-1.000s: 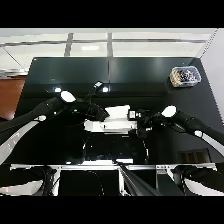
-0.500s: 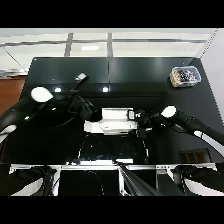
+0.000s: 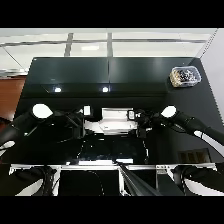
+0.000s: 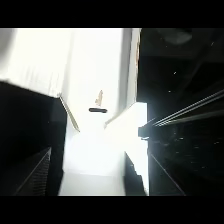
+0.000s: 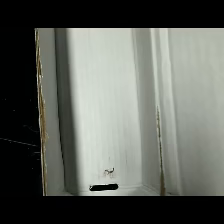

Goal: Fold the box and place the chain.

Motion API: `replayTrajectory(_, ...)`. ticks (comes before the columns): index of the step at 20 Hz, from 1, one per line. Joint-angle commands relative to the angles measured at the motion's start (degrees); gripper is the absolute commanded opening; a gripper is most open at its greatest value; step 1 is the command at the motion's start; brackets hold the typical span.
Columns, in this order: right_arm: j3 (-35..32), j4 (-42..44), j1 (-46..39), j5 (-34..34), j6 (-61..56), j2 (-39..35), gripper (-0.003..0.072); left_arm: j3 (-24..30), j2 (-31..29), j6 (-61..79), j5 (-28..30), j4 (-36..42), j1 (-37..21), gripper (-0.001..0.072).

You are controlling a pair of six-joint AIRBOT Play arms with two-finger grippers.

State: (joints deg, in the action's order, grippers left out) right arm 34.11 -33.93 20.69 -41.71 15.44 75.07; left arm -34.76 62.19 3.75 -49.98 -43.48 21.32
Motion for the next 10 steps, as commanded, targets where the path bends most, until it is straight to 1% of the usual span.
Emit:
replayTrajectory(1,0.0,0.0,0.0,0.0,0.0,0.0,0.0128,-1.8,4.3,7.6,5.1,-1.3,4.3,0.0703)
replayTrajectory(2,0.0,0.0,0.0,0.0,0.0,0.0,0.0127,-2.5,5.5,7.5,5.2,-0.7,5.2,0.0701)
replayTrajectory(4,0.0,0.0,0.0,0.0,0.0,0.0,0.0128,-3.5,7.6,5.8,5.3,-0.6,6.1,0.0675)
replayTrajectory(5,0.0,0.0,0.0,0.0,0.0,0.0,0.0128,-3.6,8.3,4.1,5.8,-0.6,6.1,0.061)
replayTrajectory(7,0.0,0.0,0.0,0.0,0.0,0.0,0.0128,-3.6,9.1,3.4,5.8,-0.8,6.2,0.0421)
replayTrajectory(8,0.0,0.0,0.0,0.0,0.0,0.0,0.0128,-3.6,9.2,3.4,5.9,-0.7,6.5,0.0343)
replayTrajectory(9,0.0,0.0,0.0,0.0,0.0,0.0,0.0128,-3.6,9.2,3.4,6.1,-0.4,7.1,0.0278)
replayTrajectory(10,0.0,0.0,0.0,0.0,0.0,0.0,0.0127,-3.6,9.2,3.3,6.3,-0.2,7.8,0.0236)
